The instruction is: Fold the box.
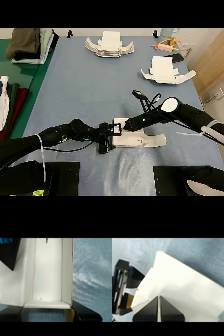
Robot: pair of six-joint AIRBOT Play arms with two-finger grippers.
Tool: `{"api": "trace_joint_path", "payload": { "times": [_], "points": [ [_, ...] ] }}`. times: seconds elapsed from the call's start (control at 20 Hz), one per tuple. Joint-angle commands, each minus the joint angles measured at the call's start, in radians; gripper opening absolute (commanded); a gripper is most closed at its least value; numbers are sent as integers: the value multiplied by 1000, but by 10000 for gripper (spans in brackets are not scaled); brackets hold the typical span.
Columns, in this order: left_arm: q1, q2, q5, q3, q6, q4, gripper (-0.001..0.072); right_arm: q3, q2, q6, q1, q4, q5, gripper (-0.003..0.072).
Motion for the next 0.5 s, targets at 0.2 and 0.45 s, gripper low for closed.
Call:
{"api": "trace_joint_path", "payload": {
  "times": [0.2, 0.45],
  "points": [
    [1, 0, -1, 1, 5, 1, 427, 5, -84, -97, 10, 4, -24, 44],
    [1, 0, 0, 1, 5, 1, 427, 6, -83, -96, 10, 11, -23, 44]
  ]
}}
